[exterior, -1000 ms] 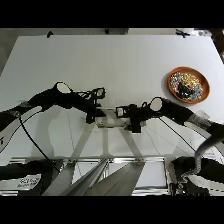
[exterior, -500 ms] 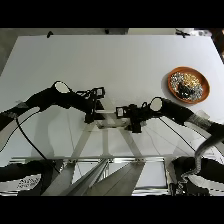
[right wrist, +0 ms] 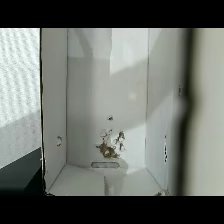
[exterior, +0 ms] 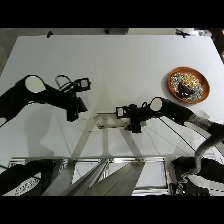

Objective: Fold the box and place the chain.

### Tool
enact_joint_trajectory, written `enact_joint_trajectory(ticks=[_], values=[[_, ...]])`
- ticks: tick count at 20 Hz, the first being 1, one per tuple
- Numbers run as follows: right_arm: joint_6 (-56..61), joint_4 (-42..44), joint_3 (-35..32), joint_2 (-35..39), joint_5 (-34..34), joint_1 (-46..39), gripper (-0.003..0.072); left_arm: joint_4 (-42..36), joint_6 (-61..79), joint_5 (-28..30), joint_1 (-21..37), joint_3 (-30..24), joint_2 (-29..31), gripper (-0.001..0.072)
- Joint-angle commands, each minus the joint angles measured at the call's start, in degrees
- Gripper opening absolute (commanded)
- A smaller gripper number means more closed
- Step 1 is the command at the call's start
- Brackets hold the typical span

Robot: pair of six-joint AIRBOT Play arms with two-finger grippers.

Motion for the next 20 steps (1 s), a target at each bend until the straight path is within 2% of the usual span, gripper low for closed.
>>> enact_joint_trajectory(ticks=[1,3,5,7,9,12,14,17,20], values=[[0.0,0.0,0.0,0.0,-0.1,0.0,0.0549,-2.6,-7.6,-8.6,0.3,0.0,8.4,0.0005],[0.0,0.0,0.0,0.0,-0.1,0.0,0.0549,-11.7,-5.5,-12.4,-1.8,0.0,8.8,0.0005],[0.0,0.0,0.0,0.0,-0.1,0.0,0.0549,-19.1,-2.5,-12.2,-5.2,-0.1,7.5,0.0006],[0.0,0.0,0.0,0.0,-0.1,0.0,0.0549,-23.1,-1.0,-8.2,-9.4,-0.1,4.8,0.0006],[0.0,0.0,0.0,0.0,-0.1,0.0,0.0549,-23.2,-1.5,-3.5,-13.2,-0.1,1.0,0.0006],[0.0,0.0,0.0,0.0,-0.1,0.0,0.0549,-23.2,-1.8,1.7,-15.5,-0.1,-5.5,0.0005],[0.0,0.0,0.0,0.0,-0.1,0.0,0.0549,-22.8,-3.7,9.2,-15.0,-0.1,-8.6,0.0004],[0.0,0.0,0.0,0.0,-0.1,0.0,0.0549,-22.6,-8.8,23.9,-13.7,-0.1,-10.8,0.0004],[0.0,0.0,0.0,0.0,-0.1,0.0,0.0549,-21.0,-14.0,33.2,-12.6,-0.1,-11.6,0.0003]])
